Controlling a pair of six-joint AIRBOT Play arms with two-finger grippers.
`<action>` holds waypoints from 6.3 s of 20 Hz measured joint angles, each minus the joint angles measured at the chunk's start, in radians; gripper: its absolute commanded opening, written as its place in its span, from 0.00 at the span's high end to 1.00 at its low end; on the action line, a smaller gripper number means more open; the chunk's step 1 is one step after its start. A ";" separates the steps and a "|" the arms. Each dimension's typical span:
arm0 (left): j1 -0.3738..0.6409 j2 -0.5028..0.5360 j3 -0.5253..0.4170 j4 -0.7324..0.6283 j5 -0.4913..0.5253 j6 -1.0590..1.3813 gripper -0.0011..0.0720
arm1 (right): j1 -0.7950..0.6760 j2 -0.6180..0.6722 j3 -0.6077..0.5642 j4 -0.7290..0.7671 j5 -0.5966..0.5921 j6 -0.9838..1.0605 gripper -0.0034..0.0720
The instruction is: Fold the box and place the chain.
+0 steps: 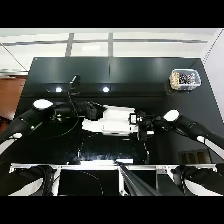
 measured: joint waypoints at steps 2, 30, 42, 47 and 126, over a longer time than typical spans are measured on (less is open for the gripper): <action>-0.015 -0.027 -0.005 -0.029 0.068 0.054 0.95 | 0.000 0.000 0.000 0.000 0.000 0.000 0.25; 0.162 0.129 0.024 0.704 -0.130 -0.111 0.03 | 0.000 0.000 0.000 0.000 0.001 0.000 0.25; -0.046 -0.005 -0.002 0.665 -0.003 0.429 0.04 | 0.000 0.000 0.000 0.000 0.001 0.000 0.25; -0.092 -0.036 -0.002 0.623 0.038 0.462 0.32 | 0.000 0.000 0.000 0.000 0.001 0.000 0.25; 0.168 -0.198 0.097 0.451 -0.391 -0.608 0.12 | 0.000 0.000 0.000 0.000 0.000 0.000 0.25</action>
